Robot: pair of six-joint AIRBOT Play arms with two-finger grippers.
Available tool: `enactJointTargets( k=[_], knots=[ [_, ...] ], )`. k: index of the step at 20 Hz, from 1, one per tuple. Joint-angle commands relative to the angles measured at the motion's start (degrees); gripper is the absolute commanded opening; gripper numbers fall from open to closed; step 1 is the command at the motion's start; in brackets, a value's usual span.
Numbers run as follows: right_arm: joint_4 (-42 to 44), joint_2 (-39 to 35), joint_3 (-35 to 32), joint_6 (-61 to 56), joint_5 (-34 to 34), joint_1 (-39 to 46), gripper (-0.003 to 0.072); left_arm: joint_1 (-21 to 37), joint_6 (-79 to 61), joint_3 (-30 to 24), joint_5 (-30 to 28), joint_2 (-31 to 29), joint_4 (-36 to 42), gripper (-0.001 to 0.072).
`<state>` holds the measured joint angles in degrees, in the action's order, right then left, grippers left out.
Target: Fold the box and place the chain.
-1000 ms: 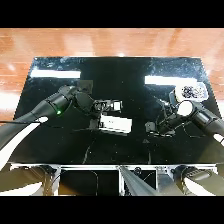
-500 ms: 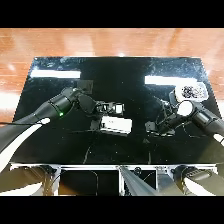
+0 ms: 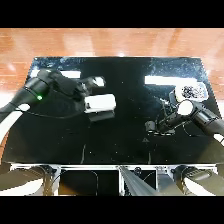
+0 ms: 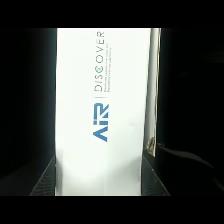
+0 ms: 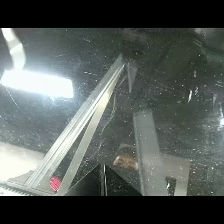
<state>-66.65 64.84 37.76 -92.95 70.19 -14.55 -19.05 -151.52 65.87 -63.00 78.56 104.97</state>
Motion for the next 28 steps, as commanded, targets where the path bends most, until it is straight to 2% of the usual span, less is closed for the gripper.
enactJointTargets(
  k=[1,4,5,8,9,11,15,18,21,22,23,24,28],
  knots=[
    [0.28,-0.04,0.04,0.85,-0.92,0.02,0.0036,13.29,2.89,0.9,2.08,0.15,-0.94,0.0023],
    [0.61,-0.04,0.04,0.83,-1.44,0.02,0.0036,24.81,4.59,0.9,9.33,1.51,-0.98,0.0022],
    [0.63,-0.04,0.04,0.81,-1.46,0.02,0.0036,27.87,5.22,0.9,13.31,2.1,-0.94,0.0022],
    [0.63,-0.04,0.04,0.76,-1.49,0.02,0.0036,33.86,10.73,1.49,24.39,4.17,-0.79,0.0023],
    [0.7,-0.04,0.04,0.59,-1.49,0.02,0.0037,35.56,14.51,2.95,25.27,5.73,-0.74,0.0023],
    [1.14,-0.04,0.04,0.55,-1.55,0.02,0.0037,38.8,22.23,8.22,23.19,10.43,1.2,0.0023],
    [1.92,-0.04,0.04,0.5,-1.55,0.02,0.0036,41.2,27.76,22.27,9.27,21.4,3.3,0.0023],
    [2.16,-0.04,0.04,0.35,-1.6,0.02,0.0036,40.81,29.44,30.38,2.45,27.19,3.43,0.0023],
    [2.67,-0.04,0.04,0.35,-1.7,0.02,0.0036,40.68,30.4,31.87,3.54,28.24,1.49,0.0033],
    [2.67,-0.04,0.04,0.35,-1.7,0.02,0.0036,40.74,30.47,31.87,3.72,28.24,1.51,0.0121],
    [2.71,-0.04,0.04,0.35,-1.73,0.02,0.0037,40.76,30.47,31.87,3.76,28.24,1.46,0.0315],
    [2.75,-0.04,0.04,0.35,-1.9,0.02,0.0037,40.72,30.47,31.91,3.76,28.24,1.31,0.063],
    [2.78,-0.04,0.24,0.44,-2.43,0.02,0.0037,40.72,36.96,35.8,-2.27,28.11,-2.34,0.0627]
  ],
)
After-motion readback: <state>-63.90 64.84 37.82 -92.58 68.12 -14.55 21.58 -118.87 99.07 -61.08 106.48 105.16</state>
